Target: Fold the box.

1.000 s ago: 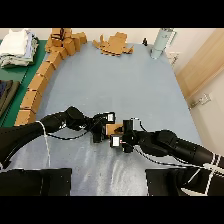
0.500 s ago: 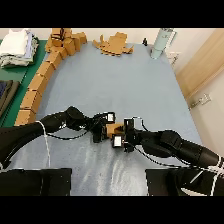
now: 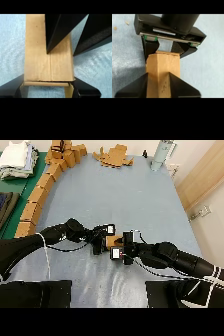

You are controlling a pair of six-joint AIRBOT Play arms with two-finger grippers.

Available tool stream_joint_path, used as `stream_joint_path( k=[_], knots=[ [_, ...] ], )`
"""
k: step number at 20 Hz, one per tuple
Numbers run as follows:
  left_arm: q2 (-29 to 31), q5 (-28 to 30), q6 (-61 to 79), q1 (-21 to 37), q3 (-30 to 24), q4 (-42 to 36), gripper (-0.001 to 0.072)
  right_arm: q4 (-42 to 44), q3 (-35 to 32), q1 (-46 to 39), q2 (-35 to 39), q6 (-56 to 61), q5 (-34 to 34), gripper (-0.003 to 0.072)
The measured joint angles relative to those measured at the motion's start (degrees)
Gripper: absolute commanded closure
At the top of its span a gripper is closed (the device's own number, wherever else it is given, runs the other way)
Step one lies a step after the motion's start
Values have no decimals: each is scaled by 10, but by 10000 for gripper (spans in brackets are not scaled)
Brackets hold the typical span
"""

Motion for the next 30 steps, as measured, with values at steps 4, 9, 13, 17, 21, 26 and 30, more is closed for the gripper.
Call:
stream_joint_path(
  k=[4,9,13,17,21,26,30],
  knots=[
    [0,0,0,0,0,0,200,0,2,0,-2,0,0,428],
    [0,0,-1,0,0,0,201,0,9,0,0,0,-3,487],
    [0,0,-1,0,0,0,201,0,12,0,9,0,-3,494],
    [0,0,-1,0,0,0,201,0,15,0,16,0,-3,522],
    [0,0,0,0,0,0,201,-1,21,-4,18,0,-5,524],
    [0,0,0,0,0,0,201,-7,24,-7,19,0,-12,528],
    [0,0,0,0,0,0,201,-7,25,-7,19,4,-19,616]
  ],
)
